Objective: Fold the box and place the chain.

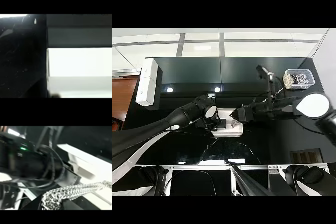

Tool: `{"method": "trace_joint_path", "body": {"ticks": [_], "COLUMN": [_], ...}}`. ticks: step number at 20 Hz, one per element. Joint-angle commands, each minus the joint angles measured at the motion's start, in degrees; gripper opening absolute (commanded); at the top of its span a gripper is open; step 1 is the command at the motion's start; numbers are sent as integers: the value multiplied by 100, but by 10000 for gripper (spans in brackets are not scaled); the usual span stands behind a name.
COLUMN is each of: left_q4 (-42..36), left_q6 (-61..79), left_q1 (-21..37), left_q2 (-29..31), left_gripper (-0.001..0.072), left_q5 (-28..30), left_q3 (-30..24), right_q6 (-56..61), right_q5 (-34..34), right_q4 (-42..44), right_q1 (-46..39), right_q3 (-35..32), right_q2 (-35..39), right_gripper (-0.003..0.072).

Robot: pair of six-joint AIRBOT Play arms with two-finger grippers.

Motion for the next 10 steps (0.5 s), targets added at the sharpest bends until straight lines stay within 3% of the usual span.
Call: {"method": "trace_joint_path", "body": {"ticks": [1,2,4,7,10], "left_q4": [0,0,2,0,2], "left_q6": [2,2,2,2,2], "left_q1": [4,4,4,4,4], "left_q2": [4,4,4,4,4], "left_gripper": [28,28,28,28,28], "left_q5": [0,-2,0,-2,0], "left_q3": [2,2,2,2,2], "right_q6": [70,87,87,83,179], "right_q5": [-339,-393,-374,-262,-455], "right_q4": [17,17,11,-350,-1755], "right_q1": [33,26,-13,-531,-1443], "right_q3": [-435,-501,-507,-507,-511], "right_q2": [-109,-109,-103,-59,-68], "right_gripper": [17,24,391,377,376]}}
